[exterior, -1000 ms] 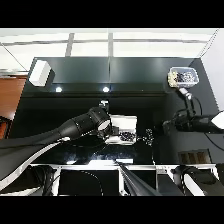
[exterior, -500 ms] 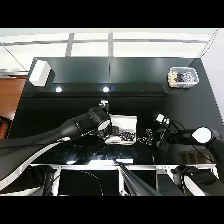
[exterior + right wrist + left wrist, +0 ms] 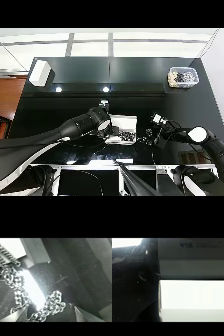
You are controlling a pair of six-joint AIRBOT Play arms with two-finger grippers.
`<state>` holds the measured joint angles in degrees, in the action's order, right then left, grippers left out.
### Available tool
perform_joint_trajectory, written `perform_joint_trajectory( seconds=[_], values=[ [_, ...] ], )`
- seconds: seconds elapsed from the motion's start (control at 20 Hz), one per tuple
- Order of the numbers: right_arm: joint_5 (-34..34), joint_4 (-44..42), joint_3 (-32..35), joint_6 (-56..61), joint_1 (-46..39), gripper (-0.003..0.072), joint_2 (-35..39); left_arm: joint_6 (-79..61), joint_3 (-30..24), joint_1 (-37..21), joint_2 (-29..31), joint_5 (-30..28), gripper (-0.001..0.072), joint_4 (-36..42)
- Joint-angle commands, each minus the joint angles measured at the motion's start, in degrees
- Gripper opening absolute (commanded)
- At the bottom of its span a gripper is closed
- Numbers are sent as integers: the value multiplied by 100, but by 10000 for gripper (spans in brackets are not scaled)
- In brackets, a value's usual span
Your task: Fold the box and place the chain.
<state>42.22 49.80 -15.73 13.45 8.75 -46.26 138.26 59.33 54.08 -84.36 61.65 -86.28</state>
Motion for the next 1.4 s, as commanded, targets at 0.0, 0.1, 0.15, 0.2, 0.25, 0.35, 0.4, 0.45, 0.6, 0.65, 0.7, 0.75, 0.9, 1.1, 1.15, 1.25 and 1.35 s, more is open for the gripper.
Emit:
perform_joint_trajectory(
  seconds=[0.0,0.1,0.15,0.2,0.25,0.35,0.4,0.45,0.6,0.65,0.7,0.75,0.9,1.1,1.15,1.25,1.35],
  values=[
    [-164,-24,2,-39,7,720,-96,-2,2,-2,-2,-2,30,0],
    [-188,-24,4,-39,7,720,-184,-2,2,-2,-2,-2,30,0],
    [-219,-24,2,-42,7,720,-210,-2,2,-2,-2,-2,30,0],
    [-223,-17,2,-42,7,720,-219,-2,2,-4,-2,-2,30,0],
    [-223,15,2,-42,7,720,-225,-2,2,-2,-2,-2,30,0],
    [-229,20,4,-42,7,720,-260,-2,2,-4,-2,-2,30,0],
    [-254,20,4,-42,7,720,-264,-2,2,-2,-2,-2,30,0],
    [-258,20,4,-42,7,720,-264,-2,2,-2,-2,-2,29,0],
    [-240,17,2,-39,7,712,-264,-2,2,-2,-2,-2,30,0],
    [-236,17,4,-4,7,589,-264,-2,2,-2,-2,-2,30,0],
    [-238,20,4,24,7,585,-267,-2,2,-2,-2,-2,30,0],
    [-234,17,4,26,7,583,-280,-2,2,-2,-2,-2,30,0],
    [-225,39,4,74,7,440,-295,-2,2,-2,-2,-2,30,0],
    [-70,35,4,186,7,61,-295,-2,2,-2,-2,-2,29,0],
    [-35,33,0,271,7,61,-293,-2,2,-2,-2,-2,30,0],
    [81,35,-55,599,7,59,-289,-2,2,-2,-2,-2,30,0],
    [424,39,-295,1058,2,17,-286,-2,2,-2,-2,-2,30,0]
  ],
)
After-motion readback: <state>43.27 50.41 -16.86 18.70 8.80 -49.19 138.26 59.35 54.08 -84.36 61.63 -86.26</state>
